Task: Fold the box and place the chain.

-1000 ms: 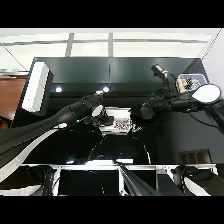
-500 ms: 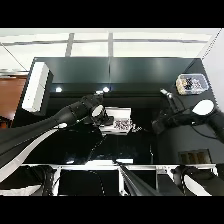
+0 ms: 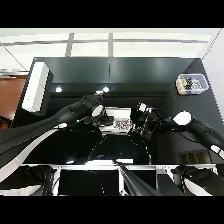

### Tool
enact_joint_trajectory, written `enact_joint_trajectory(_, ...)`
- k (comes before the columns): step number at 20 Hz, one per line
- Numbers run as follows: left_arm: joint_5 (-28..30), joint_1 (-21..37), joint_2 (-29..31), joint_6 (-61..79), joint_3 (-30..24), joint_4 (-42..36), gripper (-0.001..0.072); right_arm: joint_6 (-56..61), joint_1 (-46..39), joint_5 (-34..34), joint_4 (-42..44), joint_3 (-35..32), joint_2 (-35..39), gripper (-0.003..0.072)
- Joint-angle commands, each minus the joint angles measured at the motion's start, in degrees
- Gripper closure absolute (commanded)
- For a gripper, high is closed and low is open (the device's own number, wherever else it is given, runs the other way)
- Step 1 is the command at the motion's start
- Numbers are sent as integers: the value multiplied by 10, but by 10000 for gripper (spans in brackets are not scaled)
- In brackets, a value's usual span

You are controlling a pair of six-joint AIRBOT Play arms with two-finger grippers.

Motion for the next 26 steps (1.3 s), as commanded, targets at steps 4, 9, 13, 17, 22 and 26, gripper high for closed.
enact_joint_trajectory(4,1,0,0,0,0,0,677,-68,21,-57,26,-2,-43,-20)
enact_joint_trajectory(9,1,0,0,0,0,0,677,-68,20,-68,27,-2,-63,-18)
enact_joint_trajectory(13,1,0,0,0,0,0,677,-63,20,-80,26,-2,-65,216)
enact_joint_trajectory(17,-1,0,0,0,0,0,677,-33,20,-80,26,0,-63,663)
enact_joint_trajectory(22,0,0,0,0,0,0,677,148,-14,-12,0,32,-8,664)
enact_joint_trajectory(26,0,0,0,0,0,0,677,293,-57,132,0,114,72,665)
